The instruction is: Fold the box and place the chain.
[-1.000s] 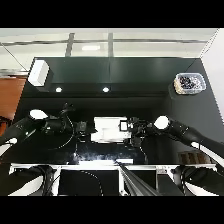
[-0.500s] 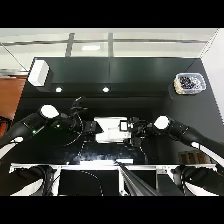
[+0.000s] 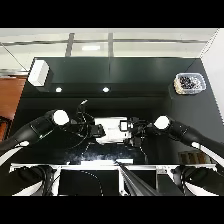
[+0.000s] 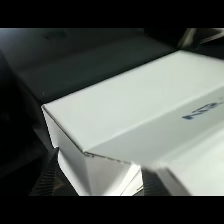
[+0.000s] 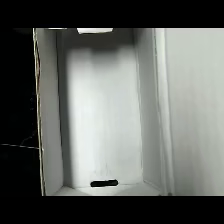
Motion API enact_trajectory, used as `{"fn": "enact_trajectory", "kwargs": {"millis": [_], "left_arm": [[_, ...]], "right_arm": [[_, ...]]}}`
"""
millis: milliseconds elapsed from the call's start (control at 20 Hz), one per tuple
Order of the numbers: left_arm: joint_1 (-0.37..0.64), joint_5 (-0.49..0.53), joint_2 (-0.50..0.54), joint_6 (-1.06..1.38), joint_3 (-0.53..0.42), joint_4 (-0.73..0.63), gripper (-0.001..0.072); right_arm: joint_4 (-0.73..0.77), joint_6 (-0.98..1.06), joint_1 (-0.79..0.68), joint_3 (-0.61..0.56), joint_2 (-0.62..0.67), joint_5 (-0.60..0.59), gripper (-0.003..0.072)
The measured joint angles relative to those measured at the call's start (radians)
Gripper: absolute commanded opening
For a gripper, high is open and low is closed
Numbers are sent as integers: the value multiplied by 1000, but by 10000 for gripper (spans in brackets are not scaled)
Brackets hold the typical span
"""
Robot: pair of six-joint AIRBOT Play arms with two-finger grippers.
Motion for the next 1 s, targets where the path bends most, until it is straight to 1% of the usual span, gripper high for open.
{"fn": "enact_trajectory", "kwargs": {"millis": [50,100,150,350,450,600,800,1000], "left_arm": [[-6,7,0,-21,1,19,545],[-11,13,0,-40,2,37,482],[-13,17,0,-58,2,59,455],[-33,23,0,-118,19,131,447],[-56,10,0,-181,43,206,447],[-100,-35,0,-299,91,351,447],[-165,-122,-10,-470,154,531,447],[-232,-189,-62,-598,203,614,447]], "right_arm": [[0,-1,0,0,0,-2,193],[0,-1,0,0,0,-2,193],[0,-1,0,0,0,-2,193],[0,-1,0,0,0,-1,193],[0,-1,0,0,0,-1,193],[-1,-1,0,0,0,0,193],[-1,-1,0,0,0,0,193],[-1,-1,0,0,0,0,193]]}}
